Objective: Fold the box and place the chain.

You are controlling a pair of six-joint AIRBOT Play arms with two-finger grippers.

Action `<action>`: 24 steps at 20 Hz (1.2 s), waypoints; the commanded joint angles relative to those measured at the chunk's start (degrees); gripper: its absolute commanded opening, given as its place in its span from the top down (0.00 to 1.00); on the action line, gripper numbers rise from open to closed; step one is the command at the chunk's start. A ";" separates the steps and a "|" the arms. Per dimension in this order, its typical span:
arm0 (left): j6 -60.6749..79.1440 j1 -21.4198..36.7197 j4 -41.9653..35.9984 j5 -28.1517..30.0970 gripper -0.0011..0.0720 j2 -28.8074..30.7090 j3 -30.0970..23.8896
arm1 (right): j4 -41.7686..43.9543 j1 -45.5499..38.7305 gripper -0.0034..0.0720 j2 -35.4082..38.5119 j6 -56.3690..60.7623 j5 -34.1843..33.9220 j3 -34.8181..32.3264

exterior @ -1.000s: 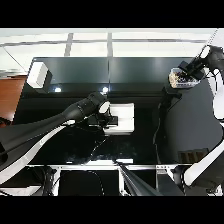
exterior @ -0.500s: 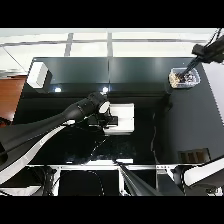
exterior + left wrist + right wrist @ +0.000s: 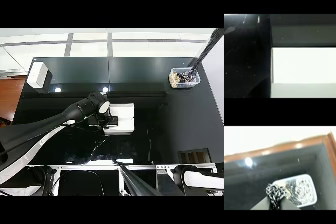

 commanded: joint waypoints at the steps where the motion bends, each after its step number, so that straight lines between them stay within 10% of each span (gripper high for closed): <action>1: 0.00 0.02 0.00 0.02 0.95 0.00 0.00 | 3.58 0.09 0.94 6.82 -1.22 -0.02 -0.61; 8: 0.00 0.02 -0.02 0.04 0.95 0.00 0.00 | 8.63 0.74 0.94 16.83 -3.80 1.22 -6.64; 17: 0.00 0.02 -0.02 0.04 0.95 0.00 0.00 | 9.42 12.00 0.94 29.92 -9.16 6.38 -34.99; 24: 0.00 0.02 0.00 0.20 0.95 0.00 0.00 | 30.16 16.55 0.94 31.15 -14.71 2.56 -50.38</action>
